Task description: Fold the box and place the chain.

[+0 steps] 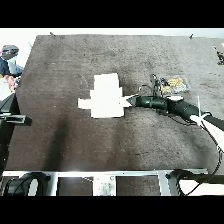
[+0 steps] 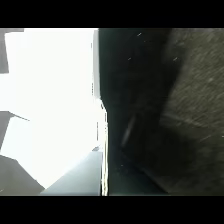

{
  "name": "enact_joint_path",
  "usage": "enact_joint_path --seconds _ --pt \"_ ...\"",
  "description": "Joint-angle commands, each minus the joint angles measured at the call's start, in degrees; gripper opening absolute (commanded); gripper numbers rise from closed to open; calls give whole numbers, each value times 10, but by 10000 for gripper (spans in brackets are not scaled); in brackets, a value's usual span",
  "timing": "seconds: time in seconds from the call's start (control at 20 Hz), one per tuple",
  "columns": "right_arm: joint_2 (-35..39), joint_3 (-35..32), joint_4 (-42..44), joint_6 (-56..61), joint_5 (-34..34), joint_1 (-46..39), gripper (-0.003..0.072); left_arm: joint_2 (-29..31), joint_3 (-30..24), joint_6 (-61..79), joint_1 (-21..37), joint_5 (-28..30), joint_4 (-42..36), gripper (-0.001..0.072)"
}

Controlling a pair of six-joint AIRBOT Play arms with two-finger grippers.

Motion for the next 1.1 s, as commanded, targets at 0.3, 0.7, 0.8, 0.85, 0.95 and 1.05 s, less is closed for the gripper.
enact_joint_path --seconds 0.3,0.7,0.8,0.85,0.95,1.05 --pt "-23 -1 51 -47 -38 18 11 -157 49 36 0 -128 -78 642" --pt "-26 -1 74 -85 -24 18 11 -593 324 55 0 -290 -88 642" --pt "-29 -1 73 -90 -24 18 11 -709 416 55 0 -375 -88 642" --pt "-29 -1 70 -89 -25 18 11 -766 465 55 0 -418 -87 641" --pt "-29 -1 70 -96 -29 18 11 -868 561 42 0 -495 -87 641" --pt "-29 -1 70 -100 -29 18 11 -953 652 -6 0 -556 -78 641"
